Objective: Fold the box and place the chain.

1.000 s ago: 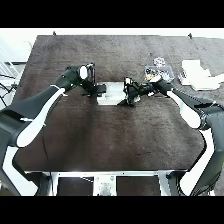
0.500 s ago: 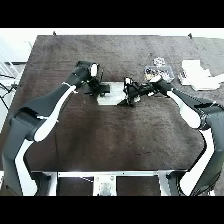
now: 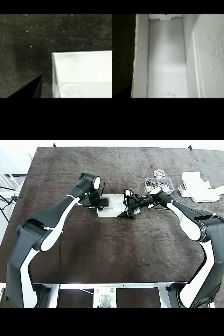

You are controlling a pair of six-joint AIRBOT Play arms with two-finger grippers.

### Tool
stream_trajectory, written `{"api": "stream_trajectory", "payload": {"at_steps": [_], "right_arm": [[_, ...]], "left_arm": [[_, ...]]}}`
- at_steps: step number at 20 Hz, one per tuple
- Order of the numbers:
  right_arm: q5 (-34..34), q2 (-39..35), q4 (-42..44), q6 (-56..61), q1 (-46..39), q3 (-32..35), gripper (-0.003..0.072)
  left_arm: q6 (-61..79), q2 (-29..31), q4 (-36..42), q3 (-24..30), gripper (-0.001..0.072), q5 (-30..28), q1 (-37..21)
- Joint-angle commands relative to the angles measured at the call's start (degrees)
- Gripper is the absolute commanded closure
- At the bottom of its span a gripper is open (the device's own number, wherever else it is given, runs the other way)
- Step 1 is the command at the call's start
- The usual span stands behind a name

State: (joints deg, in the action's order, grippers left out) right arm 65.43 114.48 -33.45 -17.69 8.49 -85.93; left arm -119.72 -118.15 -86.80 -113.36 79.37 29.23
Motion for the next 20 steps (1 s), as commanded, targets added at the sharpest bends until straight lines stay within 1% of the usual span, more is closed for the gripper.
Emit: {"api": "stream_trajectory", "payload": {"at_steps": [1, 2, 3, 4, 7, 8, 12, 13, 14, 15, 17, 19, 20], "right_arm": [[0.02, 0.02, 0.0, 0.02, 0.0, 0.02, 0.0096], [0.02, 0.02, -0.02, 0.02, 0.0, 0.02, 0.0097], [0.02, 0.02, 0.0, 0.02, 0.0, 0.02, 0.0097], [0.02, 0.02, 0.0, 0.02, 0.0, 0.02, 0.0097], [0.02, 0.02, -0.02, 0.02, 0.0, 0.02, 0.0096], [0.02, 0.02, 0.0, 0.02, 0.0, 0.02, 0.0097], [0.02, 0.02, 0.0, 0.02, 0.0, 0.02, 0.0096], [0.02, 0.02, 0.0, 0.02, 0.0, 0.02, 0.0096], [0.02, 0.02, 0.0, 0.02, 0.0, 0.02, 0.0096], [0.02, 0.02, 0.0, 0.02, 0.0, 0.02, 0.0097], [0.02, 0.02, 0.0, 0.02, 0.0, 0.02, 0.0097], [0.02, 0.02, 0.0, 0.02, 0.0, 0.02, 0.0097], [0.02, 0.02, 0.0, 0.02, 0.0, 0.02, 0.0096]], "left_arm": [[-0.31, -0.2, -1.57, -0.2, 0.0396, 0.63, 0.0], [-0.26, -0.2, -2.01, -0.2, 0.0427, 0.61, 0.0], [-0.28, -0.2, -2.05, -0.2, 0.0473, 0.55, 0.02], [-0.26, -0.2, -2.1, -0.2, 0.0476, 0.17, 0.02], [-0.13, -0.2, -2.14, -0.2, 0.0655, 0.11, 0.02], [0.13, -0.2, -2.1, -0.2, 0.0687, 0.24, 0.02], [0.37, -0.2, -2.16, -0.2, 0.0691, -1.05, 0.42], [0.35, -0.2, -1.92, -0.2, 0.0666, -1.22, 0.42], [0.55, -0.17, -0.57, -0.2, 0.0458, -1.42, 0.42], [1.6, -0.11, 0.52, -0.26, 0.0344, -1.42, 0.42], [2.84, 0.0, 0.68, -0.74, 0.0344, -0.72, 0.42], [5.07, 0.0, 0.66, -2.34, 0.0342, 0.7, 0.42], [5.99, 0.26, 0.66, -2.86, 0.0281, 1.51, 0.42]]}}
